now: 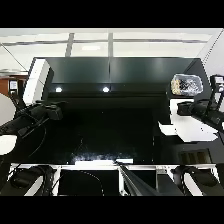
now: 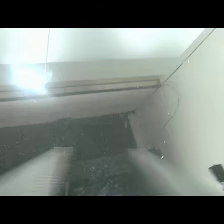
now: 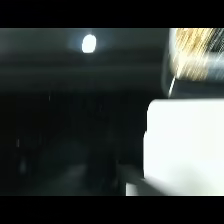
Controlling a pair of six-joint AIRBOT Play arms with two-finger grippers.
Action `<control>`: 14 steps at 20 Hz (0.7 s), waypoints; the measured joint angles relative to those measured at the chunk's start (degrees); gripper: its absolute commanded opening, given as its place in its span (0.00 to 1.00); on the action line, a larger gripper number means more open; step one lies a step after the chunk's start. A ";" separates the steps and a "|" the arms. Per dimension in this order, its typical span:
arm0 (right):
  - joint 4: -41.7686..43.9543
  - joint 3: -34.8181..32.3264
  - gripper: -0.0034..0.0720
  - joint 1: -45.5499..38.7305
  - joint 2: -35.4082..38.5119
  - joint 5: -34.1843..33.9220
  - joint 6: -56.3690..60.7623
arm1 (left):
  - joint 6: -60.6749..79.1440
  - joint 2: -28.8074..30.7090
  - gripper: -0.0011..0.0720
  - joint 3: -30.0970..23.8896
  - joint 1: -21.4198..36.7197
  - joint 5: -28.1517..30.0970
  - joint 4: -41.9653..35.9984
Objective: Fold the box and place the chain.
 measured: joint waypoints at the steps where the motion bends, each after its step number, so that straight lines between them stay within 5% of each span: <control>1: 0.00 0.00 0.99 -0.09 0.00 -1.79 0.00 | 0.02 -0.63 0.98 0.00 -0.28 0.59 -0.13; 5: -5.07 0.61 0.99 -6.88 -2.19 -5.11 4.39 | 0.02 -3.61 0.97 -0.02 -2.82 1.77 -0.87; 9: -11.06 5.11 0.98 -26.23 -10.12 -4.96 7.87 | 0.09 -6.38 0.97 0.02 -5.92 2.34 -1.14; 14: -1.36 15.93 0.98 -51.21 -23.93 0.44 7.13 | 0.20 -8.50 0.97 0.02 -7.52 2.54 -1.31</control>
